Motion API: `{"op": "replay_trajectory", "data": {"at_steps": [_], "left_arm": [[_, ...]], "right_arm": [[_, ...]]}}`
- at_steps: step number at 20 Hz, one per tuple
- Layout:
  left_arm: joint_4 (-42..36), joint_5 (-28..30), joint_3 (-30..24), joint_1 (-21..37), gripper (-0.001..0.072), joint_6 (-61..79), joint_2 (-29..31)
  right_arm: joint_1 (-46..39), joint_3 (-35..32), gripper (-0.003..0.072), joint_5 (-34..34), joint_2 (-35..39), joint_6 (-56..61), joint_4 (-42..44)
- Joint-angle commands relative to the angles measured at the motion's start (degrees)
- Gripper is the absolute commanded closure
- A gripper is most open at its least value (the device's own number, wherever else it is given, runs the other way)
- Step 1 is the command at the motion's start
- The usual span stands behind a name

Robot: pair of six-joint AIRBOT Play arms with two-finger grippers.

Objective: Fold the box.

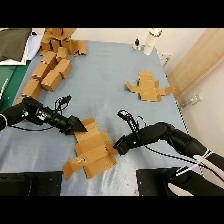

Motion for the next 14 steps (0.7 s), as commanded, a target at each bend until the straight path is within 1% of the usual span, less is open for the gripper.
{"op": "replay_trajectory", "data": {"at_steps": [1,4,6,9,11,14], "left_arm": [[-0.11,-2.86,-0.57,0.07,0.027,1.36,-0.13],[-0.17,-2.12,-2.91,-0.76,0.0271,2.36,-0.13],[-0.17,0.09,-4.28,-1.75,0.0272,3.02,-0.13],[-2.73,3.23,-4.37,-1.95,0.0272,4.39,-0.11],[-4.39,4.09,-4.37,-1.95,0.0273,5.57,-0.11],[-4.42,4.7,-4.37,-1.95,0.0277,5.97,-0.11]], "right_arm": [[0.07,-0.02,0.0683,0.37,0.04,0.57,-0.17],[0.07,-0.02,0.0683,0.42,0.04,1.01,-0.17],[0.07,0.0,0.0683,0.42,0.04,1.01,-0.17],[0.07,-0.02,0.0683,0.39,0.04,1.2,-0.17],[0.07,-0.02,0.0683,0.37,0.04,1.2,-0.17],[0.07,-0.02,0.0683,0.37,0.04,1.2,-0.2]]}}
